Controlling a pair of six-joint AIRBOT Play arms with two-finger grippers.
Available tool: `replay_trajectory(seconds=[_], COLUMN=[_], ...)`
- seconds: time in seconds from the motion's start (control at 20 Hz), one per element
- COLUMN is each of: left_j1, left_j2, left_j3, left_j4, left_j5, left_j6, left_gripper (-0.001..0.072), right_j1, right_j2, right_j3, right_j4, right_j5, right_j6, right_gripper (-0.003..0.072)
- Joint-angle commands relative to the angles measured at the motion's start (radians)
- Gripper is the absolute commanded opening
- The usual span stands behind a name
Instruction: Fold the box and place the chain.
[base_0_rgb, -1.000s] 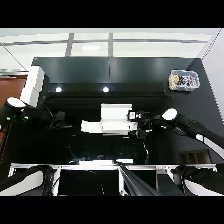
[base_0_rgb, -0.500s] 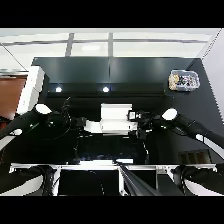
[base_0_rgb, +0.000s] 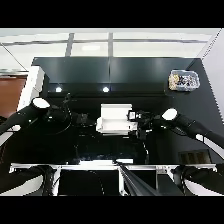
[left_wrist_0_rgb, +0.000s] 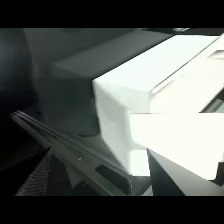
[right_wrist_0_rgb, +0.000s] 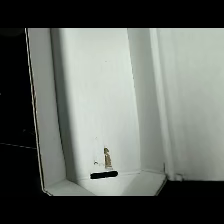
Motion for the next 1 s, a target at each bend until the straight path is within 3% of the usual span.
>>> replay_trajectory(seconds=[0.0,0.2,0.5,0.55,0.65,0.85,0.95], left_j1=[-0.006,-0.071,-0.179,-0.190,-0.210,-0.239,-0.260], left_j2=[0.000,-0.001,-0.001,-0.001,-0.001,-0.001,-0.001], left_j3=[0.032,0.032,0.034,0.035,0.037,0.057,0.080], left_j4=[-0.013,-0.019,-0.019,-0.018,-0.018,0.006,0.085], left_j5=[-0.022,-0.010,0.111,0.118,0.125,0.172,0.177], left_j6=[0.004,-0.039,-0.122,-0.136,-0.150,-0.218,-0.273], left_gripper=[0.0652,0.0617,0.0615,0.0598,0.0435,0.0414,0.0414], right_j1=[0.001,0.001,0.001,0.001,0.001,0.001,0.001], right_j2=[0.000,0.000,0.000,0.000,0.000,0.000,0.000], right_j3=[0.000,0.001,0.001,0.000,0.000,0.001,0.001], right_j4=[0.000,0.000,0.000,0.000,0.000,0.000,0.000], right_j5=[0.000,0.000,0.000,0.000,0.000,0.000,0.000], right_j6=[0.000,0.000,0.000,0.000,0.000,0.000,0.000], right_gripper=[0.0482,0.0481,0.0481,0.0482,0.0481,0.0481,0.0481])
